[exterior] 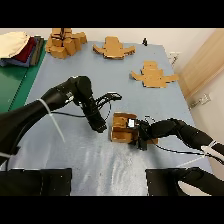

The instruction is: Fold the box.

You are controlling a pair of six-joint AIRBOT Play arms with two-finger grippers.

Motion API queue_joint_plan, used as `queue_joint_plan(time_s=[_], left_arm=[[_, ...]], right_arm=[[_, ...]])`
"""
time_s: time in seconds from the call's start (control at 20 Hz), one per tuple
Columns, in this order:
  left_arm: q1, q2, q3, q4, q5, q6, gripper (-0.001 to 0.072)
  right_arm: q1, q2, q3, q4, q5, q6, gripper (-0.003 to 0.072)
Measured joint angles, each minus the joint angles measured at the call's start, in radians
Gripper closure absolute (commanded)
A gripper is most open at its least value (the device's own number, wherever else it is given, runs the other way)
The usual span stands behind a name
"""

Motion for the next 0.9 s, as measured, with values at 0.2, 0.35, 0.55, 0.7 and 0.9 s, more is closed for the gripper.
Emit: queue_joint_plan(time_s=[0.2,0.35,0.55,0.7,0.9], left_arm=[[0.019,0.055,-0.121,-0.072,0.077,0.378,0.0184],[0.052,0.068,-0.229,-0.156,0.191,0.600,0.0020],[0.075,0.073,-0.353,-0.311,0.363,0.846,0.0019],[0.074,0.074,-0.399,-0.419,0.451,1.004,0.0019],[0.060,0.062,-0.418,-0.477,0.528,1.101,0.0019]], right_arm=[[0.000,0.000,0.000,0.000,0.000,0.000,0.0114],[0.000,0.000,0.000,0.000,0.000,0.000,0.0114],[0.000,0.000,0.000,0.000,0.000,0.000,0.0114],[0.000,0.000,0.000,0.000,0.000,0.000,0.0114],[0.000,0.000,0.000,0.000,0.000,0.000,0.0114]])
